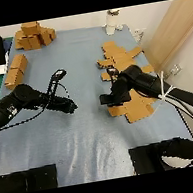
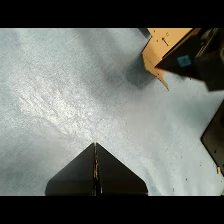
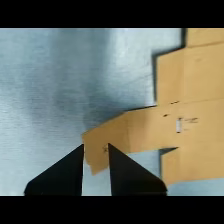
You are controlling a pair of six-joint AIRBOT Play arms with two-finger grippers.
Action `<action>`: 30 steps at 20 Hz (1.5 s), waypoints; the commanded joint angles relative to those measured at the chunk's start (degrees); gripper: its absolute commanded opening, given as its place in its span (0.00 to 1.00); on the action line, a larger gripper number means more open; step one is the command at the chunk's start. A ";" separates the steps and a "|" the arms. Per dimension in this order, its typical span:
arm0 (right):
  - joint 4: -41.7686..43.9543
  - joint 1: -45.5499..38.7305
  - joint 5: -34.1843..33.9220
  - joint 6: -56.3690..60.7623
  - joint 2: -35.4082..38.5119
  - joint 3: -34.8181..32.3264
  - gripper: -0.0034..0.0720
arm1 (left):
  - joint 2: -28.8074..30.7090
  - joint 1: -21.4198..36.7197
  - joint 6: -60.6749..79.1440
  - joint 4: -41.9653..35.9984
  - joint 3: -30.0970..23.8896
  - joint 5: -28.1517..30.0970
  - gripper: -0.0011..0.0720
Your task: Fold the box.
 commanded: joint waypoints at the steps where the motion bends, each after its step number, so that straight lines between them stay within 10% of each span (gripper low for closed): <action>1: -1.33 -7.58 -9.11 -9.70 0.04 5.25 0.37 | -0.02 0.04 0.02 0.00 -0.02 0.02 0.03; 4: -10.99 -18.67 -14.75 -13.92 0.07 7.80 0.58 | -0.02 0.02 -0.04 -1.36 -0.02 0.55 0.03; 13: -8.09 -50.62 -2.84 -47.17 -2.73 7.61 0.58 | -0.02 0.02 -0.02 -4.83 -0.02 1.68 0.03; 26: 6.86 -52.54 -5.29 -61.29 -11.50 7.56 0.57 | 0.00 0.02 -0.02 -6.91 -0.02 3.50 0.03; 30: 6.84 -52.57 -8.39 -61.29 -11.47 5.16 0.39 | -0.02 0.02 0.00 -10.16 -0.02 2.51 0.03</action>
